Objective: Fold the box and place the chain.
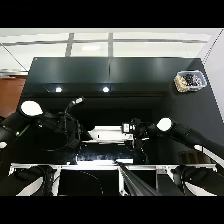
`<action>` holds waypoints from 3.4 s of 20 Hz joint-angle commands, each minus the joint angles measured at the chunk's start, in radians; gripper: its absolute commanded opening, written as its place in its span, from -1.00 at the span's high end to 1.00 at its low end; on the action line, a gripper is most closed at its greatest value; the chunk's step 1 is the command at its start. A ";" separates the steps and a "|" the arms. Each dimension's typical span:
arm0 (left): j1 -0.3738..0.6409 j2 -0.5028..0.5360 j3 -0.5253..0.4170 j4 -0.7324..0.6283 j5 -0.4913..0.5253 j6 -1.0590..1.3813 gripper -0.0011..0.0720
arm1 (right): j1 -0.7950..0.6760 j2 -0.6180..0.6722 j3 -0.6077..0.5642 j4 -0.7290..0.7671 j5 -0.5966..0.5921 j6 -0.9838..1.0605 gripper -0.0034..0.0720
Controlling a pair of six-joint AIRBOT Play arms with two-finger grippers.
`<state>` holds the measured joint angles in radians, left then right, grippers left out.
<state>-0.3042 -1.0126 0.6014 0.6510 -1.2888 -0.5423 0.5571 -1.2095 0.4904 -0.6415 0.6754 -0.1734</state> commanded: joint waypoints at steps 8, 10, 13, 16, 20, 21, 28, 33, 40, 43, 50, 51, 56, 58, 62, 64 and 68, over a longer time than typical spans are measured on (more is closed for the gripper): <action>-0.229 -0.056 -0.069 -0.214 0.772 0.091 0.89 | 0.000 0.000 -0.001 0.002 -0.006 0.000 -0.48; -0.239 -0.087 -0.069 -0.192 0.798 0.105 0.89 | 0.000 0.000 -0.001 0.002 -0.006 0.000 -0.48; -0.240 -0.123 -0.069 -0.192 0.819 0.105 0.89 | 0.000 0.000 -0.001 0.002 -0.004 0.000 -0.08; -0.240 -0.139 -0.069 -0.190 0.821 0.105 0.89 | 0.000 0.000 -0.001 0.002 -0.002 0.000 0.10; -0.243 -0.155 -0.070 -0.175 0.796 0.105 0.89 | 0.000 0.000 -0.001 0.002 -0.002 0.000 0.10; -0.244 -0.163 -0.069 -0.160 0.771 0.105 0.89 | 0.000 0.000 -0.001 0.002 -0.002 0.000 0.10; -0.243 -0.170 -0.068 0.001 0.703 0.105 0.89 | 0.000 0.000 -0.001 0.002 -0.003 0.000 0.10; -0.167 -0.121 -0.005 0.104 0.672 0.104 0.88 | 0.000 0.000 -0.001 0.002 -0.003 0.000 0.10; 0.122 0.088 0.049 0.235 0.254 0.100 0.71 | 0.000 0.000 -0.001 0.003 -0.003 0.000 0.10; 0.166 0.087 0.003 0.289 0.214 0.245 -0.97 | 0.000 0.000 -0.001 0.002 -0.003 0.000 0.10; -0.079 0.042 -0.132 0.248 0.391 0.562 -0.91 | 0.000 0.000 -0.001 0.002 -0.003 0.000 0.10; -0.119 0.042 -0.134 0.239 0.451 0.562 -0.90 | 0.000 0.000 -0.001 0.002 -0.003 0.000 0.10; -0.198 0.002 -0.136 0.223 0.519 0.531 -0.65 | 0.000 0.000 -0.001 0.002 -0.003 0.000 0.10; -0.198 -0.011 -0.136 0.223 0.518 0.508 -0.59 | 0.000 0.000 -0.001 0.002 -0.003 0.000 0.10; -0.198 -0.024 -0.136 0.210 0.517 0.482 -0.28 | 0.000 0.000 -0.001 0.002 -0.003 0.000 0.10; -0.198 -0.029 -0.136 0.171 0.513 0.483 0.02 | 0.000 0.000 -0.001 0.002 -0.003 0.000 0.10; -0.201 -0.035 -0.136 0.132 0.502 0.483 0.07 | 0.000 0.000 -0.001 0.002 -0.003 0.000 0.10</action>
<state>-0.5018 -1.0431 0.4660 0.8173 -0.7761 -0.0563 0.5571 -1.2095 0.4900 -0.6392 0.6724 -0.1730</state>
